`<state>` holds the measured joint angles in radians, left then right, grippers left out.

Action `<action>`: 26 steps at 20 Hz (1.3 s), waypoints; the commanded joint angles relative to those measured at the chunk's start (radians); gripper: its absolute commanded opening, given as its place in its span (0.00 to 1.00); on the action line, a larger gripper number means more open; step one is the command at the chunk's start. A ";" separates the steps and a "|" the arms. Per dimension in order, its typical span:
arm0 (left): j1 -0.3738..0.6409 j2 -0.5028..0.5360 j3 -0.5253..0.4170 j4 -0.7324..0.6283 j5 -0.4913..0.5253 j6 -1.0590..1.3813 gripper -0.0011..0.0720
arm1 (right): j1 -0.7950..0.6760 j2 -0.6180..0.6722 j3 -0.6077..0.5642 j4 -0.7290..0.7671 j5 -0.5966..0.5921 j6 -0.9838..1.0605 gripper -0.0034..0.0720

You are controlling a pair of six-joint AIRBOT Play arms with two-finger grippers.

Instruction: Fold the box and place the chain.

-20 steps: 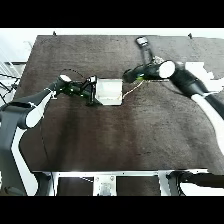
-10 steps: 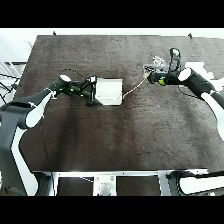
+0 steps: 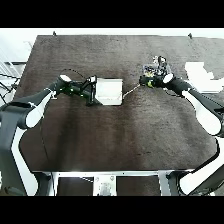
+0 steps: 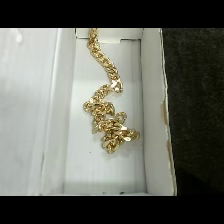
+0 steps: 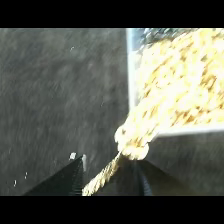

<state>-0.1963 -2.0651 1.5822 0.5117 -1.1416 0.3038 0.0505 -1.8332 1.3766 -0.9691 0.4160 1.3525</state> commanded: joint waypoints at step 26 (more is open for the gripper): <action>0.000 0.001 0.000 0.000 -0.001 0.000 0.40 | 0.331 0.712 0.047 -0.090 0.110 -0.155 0.06</action>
<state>-0.1963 -2.0651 1.5822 0.5114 -1.1427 0.3038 0.3290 -1.1336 1.4227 -1.0546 0.4992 1.1931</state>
